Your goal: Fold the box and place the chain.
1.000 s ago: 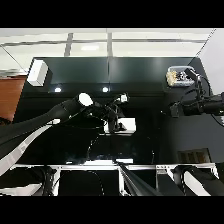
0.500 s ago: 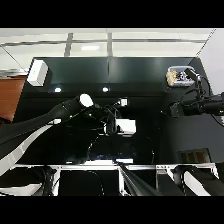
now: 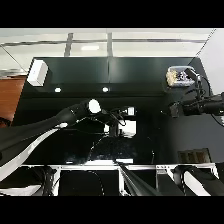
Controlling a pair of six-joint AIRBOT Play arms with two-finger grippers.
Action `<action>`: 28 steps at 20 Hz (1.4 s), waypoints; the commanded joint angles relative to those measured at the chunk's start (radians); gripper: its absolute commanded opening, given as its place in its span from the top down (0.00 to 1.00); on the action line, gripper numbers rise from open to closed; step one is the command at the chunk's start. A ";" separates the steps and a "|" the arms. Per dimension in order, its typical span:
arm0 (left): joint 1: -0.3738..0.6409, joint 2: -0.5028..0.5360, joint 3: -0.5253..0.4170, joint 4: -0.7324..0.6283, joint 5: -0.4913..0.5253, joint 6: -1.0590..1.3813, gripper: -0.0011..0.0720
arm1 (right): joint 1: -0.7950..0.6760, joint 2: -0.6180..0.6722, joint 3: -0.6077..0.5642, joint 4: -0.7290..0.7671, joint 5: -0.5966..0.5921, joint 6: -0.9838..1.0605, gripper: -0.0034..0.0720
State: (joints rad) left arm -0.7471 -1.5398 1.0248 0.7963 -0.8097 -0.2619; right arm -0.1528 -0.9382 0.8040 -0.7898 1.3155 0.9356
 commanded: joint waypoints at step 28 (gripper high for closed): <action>1.131 -0.064 0.190 0.528 0.113 -0.890 0.55 | 0.000 0.001 0.001 0.015 -0.071 0.102 0.94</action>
